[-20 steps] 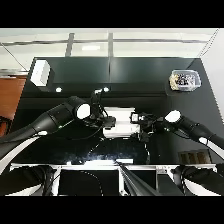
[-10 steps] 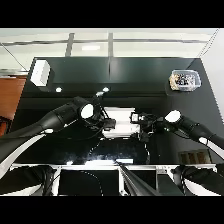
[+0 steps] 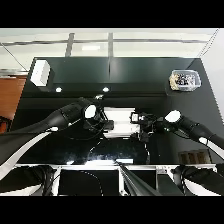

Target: Fold the box and place the chain.

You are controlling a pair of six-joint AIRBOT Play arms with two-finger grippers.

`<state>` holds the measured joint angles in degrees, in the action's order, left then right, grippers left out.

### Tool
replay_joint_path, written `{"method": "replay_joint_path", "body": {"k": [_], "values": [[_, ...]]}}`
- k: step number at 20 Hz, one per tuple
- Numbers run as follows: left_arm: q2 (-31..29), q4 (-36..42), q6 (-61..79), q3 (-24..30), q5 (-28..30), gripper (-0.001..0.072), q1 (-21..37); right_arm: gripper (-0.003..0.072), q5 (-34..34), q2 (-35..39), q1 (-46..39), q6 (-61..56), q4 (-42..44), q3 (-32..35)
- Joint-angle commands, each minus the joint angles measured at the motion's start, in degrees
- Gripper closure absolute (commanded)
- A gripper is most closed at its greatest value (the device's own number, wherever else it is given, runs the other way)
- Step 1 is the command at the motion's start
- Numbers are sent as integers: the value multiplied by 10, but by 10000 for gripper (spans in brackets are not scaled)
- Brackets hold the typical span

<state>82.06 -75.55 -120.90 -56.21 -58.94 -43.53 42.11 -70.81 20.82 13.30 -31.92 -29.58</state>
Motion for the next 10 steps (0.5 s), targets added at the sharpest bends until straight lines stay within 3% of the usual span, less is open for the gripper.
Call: {"method": "replay_joint_path", "body": {"k": [1,4,7,8,10], "values": [[6,-15,-37,-13,-3,310,-4,247,0,0,0,0,0,0],[28,-60,-68,-56,-30,310,-24,247,0,0,0,0,0,0],[45,-51,-92,-69,-46,321,-28,247,0,0,0,0,0,0],[48,-50,-99,-69,-46,380,-28,247,0,0,0,0,0,0],[48,-47,-105,-69,-37,404,-28,246,0,0,0,0,0,0]]}}
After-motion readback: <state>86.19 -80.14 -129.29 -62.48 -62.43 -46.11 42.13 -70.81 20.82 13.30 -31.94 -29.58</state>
